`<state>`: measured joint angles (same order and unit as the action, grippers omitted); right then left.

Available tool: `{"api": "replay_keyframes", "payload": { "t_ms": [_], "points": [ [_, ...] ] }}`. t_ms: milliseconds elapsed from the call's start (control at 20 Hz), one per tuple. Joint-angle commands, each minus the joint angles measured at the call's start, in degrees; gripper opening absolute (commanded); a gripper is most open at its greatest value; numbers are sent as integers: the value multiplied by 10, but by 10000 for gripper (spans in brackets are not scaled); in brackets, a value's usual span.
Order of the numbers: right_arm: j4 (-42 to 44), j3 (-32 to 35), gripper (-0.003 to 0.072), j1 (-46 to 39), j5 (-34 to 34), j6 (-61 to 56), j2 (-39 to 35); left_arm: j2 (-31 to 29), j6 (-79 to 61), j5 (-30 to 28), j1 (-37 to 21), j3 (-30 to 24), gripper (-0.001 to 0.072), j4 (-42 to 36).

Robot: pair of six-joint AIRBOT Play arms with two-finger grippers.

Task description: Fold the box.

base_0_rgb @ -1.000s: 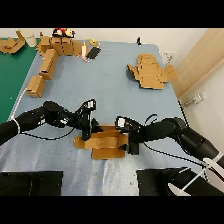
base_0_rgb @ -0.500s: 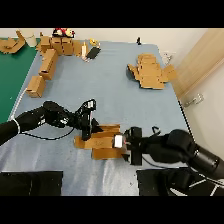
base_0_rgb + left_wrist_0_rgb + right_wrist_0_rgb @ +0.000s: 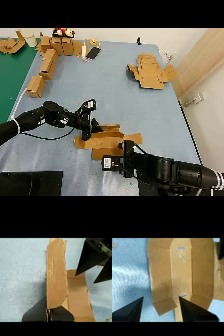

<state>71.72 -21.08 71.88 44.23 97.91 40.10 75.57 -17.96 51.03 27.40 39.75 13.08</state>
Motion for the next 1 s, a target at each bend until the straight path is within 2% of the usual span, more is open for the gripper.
{"api": "replay_keyframes", "payload": {
  "t_ms": [0,200,500,650,950],
  "points": [
    [-74,3,699,16,-8,-64,17,0,0,0,0,1,12,0],
    [-169,3,699,16,-8,-140,34,0,0,0,0,1,13,0],
    [-165,-1,699,17,-7,-146,15,0,0,0,0,1,12,0],
    [-136,-4,699,18,-1,-144,-5,0,0,0,0,1,12,0],
    [-119,-2,699,18,-5,-144,7,0,0,0,0,1,12,0]
  ]
}}
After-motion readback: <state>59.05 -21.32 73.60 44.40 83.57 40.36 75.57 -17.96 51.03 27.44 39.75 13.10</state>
